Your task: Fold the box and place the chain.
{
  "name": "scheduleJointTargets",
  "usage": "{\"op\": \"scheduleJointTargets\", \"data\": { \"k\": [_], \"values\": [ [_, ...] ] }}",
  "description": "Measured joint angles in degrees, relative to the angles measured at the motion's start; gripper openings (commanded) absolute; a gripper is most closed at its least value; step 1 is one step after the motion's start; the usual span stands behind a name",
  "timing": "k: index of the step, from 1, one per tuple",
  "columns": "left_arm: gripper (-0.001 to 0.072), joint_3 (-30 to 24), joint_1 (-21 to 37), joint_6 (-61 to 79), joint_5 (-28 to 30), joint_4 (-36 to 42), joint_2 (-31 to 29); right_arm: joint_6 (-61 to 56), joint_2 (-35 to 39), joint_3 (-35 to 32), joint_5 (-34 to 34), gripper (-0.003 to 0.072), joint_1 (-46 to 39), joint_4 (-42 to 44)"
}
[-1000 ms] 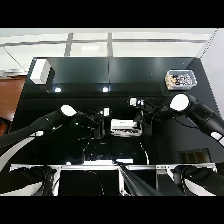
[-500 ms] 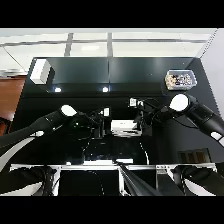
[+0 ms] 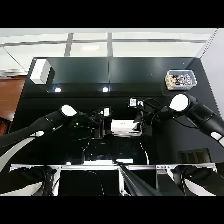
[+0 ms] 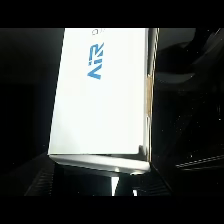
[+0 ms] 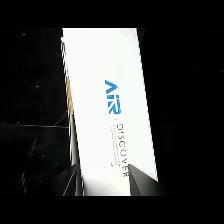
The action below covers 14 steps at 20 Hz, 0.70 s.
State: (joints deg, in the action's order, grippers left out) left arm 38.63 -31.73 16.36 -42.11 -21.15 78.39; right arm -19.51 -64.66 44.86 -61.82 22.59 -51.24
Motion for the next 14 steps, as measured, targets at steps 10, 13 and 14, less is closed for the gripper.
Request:
{"op": "scheduleJointTargets", "data": {
  "k": [10,13,14],
  "values": [
    [0.0274,0.00,0.00,0.17,-0.24,-0.07,0.00,-0.17,0.00,-1.81,-0.42,0.0372,-0.02,0.26],
    [0.0274,0.00,0.00,0.17,-0.28,-0.09,0.00,-0.15,0.00,-2.25,-0.39,0.0372,-0.02,0.20],
    [0.0274,0.00,0.00,0.17,-0.28,-0.09,0.00,-0.15,0.00,-2.34,-0.42,0.0372,-0.02,0.09]
  ]
}}
